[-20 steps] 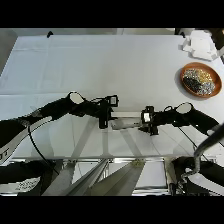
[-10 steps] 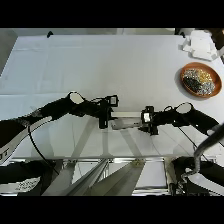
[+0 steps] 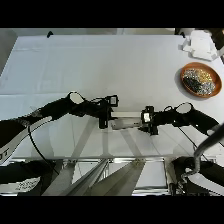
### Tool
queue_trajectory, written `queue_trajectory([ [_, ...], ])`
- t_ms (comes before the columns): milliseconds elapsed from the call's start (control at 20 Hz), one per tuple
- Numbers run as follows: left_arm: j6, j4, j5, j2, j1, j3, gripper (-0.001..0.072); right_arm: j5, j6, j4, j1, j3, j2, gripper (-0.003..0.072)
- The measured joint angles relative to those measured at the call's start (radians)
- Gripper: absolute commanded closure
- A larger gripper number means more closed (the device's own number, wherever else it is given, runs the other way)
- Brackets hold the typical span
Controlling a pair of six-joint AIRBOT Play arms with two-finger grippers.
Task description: Fold the box and place the chain.
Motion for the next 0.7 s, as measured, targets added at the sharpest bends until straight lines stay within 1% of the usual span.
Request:
queue_trajectory([
  [550, 0.000, 0.000, -0.003, 0.000, 0.000, 0.000, 0.0692, 0.000, 0.000, 0.000, 0.000, 0.000, 0.000, 0.0269],
  [600, 0.000, 0.000, -0.004, 0.001, 0.000, 0.000, 0.0608, 0.000, 0.000, 0.000, 0.000, 0.000, 0.000, 0.0269],
  [650, 0.000, 0.025, 0.004, 0.001, -0.001, -0.003, 0.0410, -0.008, 0.000, 0.003, 0.001, 0.000, -0.001, 0.0269],
  [700, 0.000, 0.024, 0.006, 0.005, 0.001, -0.002, 0.0232, -0.008, 0.000, 0.002, 0.001, 0.000, -0.001, 0.0269],
])
